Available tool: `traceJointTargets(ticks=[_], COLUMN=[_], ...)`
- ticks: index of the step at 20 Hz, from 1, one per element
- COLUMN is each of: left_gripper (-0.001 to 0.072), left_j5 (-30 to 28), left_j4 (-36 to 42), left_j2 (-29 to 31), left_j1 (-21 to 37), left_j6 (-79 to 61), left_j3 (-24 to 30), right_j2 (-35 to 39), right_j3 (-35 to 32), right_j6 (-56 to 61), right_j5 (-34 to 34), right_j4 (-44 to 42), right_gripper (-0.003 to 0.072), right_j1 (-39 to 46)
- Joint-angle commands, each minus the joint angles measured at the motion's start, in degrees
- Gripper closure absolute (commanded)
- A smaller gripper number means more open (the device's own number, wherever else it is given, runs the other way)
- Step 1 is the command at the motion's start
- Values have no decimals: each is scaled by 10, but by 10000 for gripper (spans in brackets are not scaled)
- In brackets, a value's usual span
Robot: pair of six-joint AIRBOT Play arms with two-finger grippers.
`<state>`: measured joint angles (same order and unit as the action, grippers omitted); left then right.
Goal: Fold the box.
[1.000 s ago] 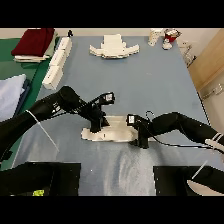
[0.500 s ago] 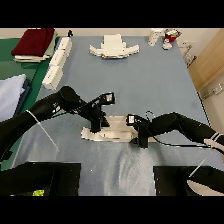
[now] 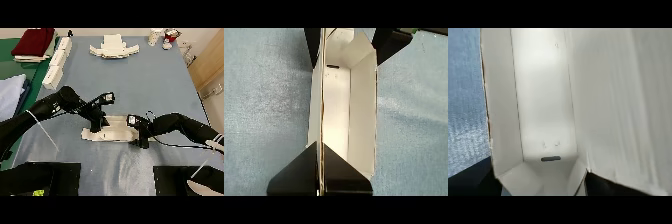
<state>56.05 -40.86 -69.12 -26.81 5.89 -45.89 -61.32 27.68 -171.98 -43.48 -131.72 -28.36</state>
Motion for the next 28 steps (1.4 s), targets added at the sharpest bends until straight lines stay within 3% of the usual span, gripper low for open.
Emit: traceJointTargets(ticks=[1, 5, 7, 14, 28], left_gripper=[696, 696, 696, 696, 696], left_j5=[0, 0, 0, 0, 0], left_j4=[0, 0, 0, 0, 0], left_j2=[0, 0, 0, 0, 0], left_j1=[0, 0, 0, 0, 0], left_j6=[0, 0, 0, 0, 0], left_j3=[0, 0, 0, 0, 0], right_j2=[-5, -22, -23, -22, -22], right_j3=[-2, -2, -2, -1, -1], right_j6=[0, 0, 0, 0, 0], right_j5=[12, 17, 16, 16, 14], right_j4=[-1, 1, 1, 14, 23], right_gripper=[-17, 4, 146, 183, 182], right_j1=[-5, -7, -7, -7, -7])
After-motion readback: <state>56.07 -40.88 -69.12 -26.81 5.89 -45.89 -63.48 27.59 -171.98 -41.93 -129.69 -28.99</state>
